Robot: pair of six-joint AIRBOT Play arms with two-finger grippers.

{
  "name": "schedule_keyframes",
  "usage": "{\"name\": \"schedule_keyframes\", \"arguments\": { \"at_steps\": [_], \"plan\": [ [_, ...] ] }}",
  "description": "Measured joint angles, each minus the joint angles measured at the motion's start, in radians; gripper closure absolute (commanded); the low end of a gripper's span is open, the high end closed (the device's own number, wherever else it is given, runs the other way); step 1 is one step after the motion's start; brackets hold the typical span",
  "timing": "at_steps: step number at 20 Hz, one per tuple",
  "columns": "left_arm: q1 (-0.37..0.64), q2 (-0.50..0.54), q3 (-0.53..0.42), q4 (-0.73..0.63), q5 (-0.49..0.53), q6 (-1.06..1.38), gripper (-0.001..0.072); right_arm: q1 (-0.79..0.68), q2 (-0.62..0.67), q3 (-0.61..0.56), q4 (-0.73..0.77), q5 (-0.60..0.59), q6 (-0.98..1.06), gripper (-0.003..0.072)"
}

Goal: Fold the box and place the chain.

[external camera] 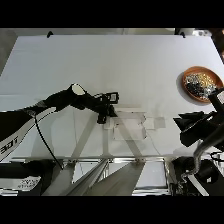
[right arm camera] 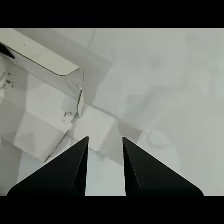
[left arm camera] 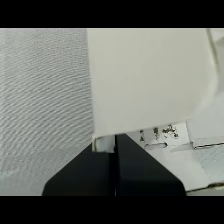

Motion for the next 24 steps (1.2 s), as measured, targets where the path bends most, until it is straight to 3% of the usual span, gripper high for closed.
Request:
{"name": "schedule_keyframes", "arguments": {
  "at_steps": [17,24],
  "plan": [
    [0.0,-0.002,0.0,0.004,0.0,-0.001,0.0698,0.0,0.0,0.0,0.0,0.0,-0.019,0.0472],
    [0.0,-0.002,0.0,0.004,-0.002,0.0,0.0698,0.0,-0.003,-0.043,0.025,0.024,-0.134,0.0367]
  ]
}}
